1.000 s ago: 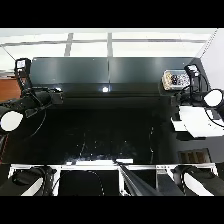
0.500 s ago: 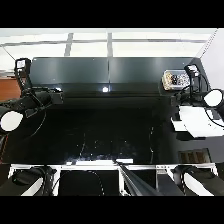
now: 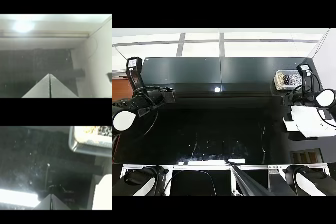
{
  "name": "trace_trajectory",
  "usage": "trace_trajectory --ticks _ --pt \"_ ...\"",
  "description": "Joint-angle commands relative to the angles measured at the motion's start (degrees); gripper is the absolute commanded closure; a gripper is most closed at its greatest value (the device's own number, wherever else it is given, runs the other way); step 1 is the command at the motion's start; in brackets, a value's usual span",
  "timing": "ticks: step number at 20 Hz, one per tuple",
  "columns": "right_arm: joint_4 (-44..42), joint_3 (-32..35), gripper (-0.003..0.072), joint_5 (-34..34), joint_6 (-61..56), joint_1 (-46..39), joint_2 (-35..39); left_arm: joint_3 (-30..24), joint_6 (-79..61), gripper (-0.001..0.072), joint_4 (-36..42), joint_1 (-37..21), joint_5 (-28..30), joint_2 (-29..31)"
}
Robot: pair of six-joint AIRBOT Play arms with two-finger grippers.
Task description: Fold the box and place the chain.
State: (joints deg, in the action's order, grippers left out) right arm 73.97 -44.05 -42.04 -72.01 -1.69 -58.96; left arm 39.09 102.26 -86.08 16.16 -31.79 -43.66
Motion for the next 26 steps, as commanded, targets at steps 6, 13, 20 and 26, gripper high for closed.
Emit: trace_trajectory --ticks 6,13,20,26 --pt "-13.1 0.0 0.0569 4.2 -0.3 0.0 -0.1 -0.2 0.0 0.0546 2.8 1.7 -2.2 -10.1" --pt "3.3 -5.8 -0.0021 -2.1 -8.4 -8.4 -0.2 1.4 -0.1 0.0003 2.1 1.2 -12.7 -13.8" --pt "16.6 -10.3 -0.002 4.3 -28.4 -47.3 -5.7 2.1 0.0 0.0003 2.2 1.3 -15.0 -13.4" --pt "-4.8 -28.4 -0.002 -28.5 14.6 -57.4 -29.1 2.1 0.0 0.0003 2.8 1.3 -15.1 -13.4"
